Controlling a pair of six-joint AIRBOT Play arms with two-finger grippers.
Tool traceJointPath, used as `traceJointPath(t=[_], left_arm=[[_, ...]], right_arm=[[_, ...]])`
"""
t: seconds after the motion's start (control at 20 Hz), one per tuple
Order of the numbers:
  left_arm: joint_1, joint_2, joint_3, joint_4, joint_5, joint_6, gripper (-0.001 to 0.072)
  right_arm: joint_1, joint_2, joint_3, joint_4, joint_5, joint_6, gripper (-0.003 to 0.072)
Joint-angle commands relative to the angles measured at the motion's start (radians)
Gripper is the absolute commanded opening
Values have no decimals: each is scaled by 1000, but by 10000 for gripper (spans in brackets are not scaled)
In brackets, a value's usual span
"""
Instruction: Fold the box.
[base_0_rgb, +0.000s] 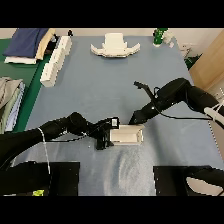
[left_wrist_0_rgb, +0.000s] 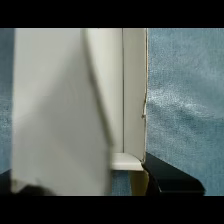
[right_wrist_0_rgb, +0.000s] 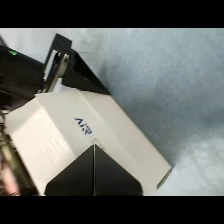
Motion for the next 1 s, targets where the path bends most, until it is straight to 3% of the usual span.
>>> traceJointPath(t=[0.0, 0.45, 0.6, 0.8, 0.95], left_arm=[[0, 0, 0, 0, 0, 0, 415], [0, 0, 0, 0, 0, 0, 416], [0, 0, 0, 0, 0, 0, 416], [0, 0, 0, 0, 0, 0, 415], [0, 0, 0, 0, 0, 0, 416]], right_arm=[[140, 95, -77, -129, 270, -37, 2], [408, 377, -305, -235, 567, -33, 1], [443, 465, -390, -282, 589, -33, 2], [443, 477, -422, -406, 587, -74, 15], [442, 477, -395, -420, 606, -166, 317]])
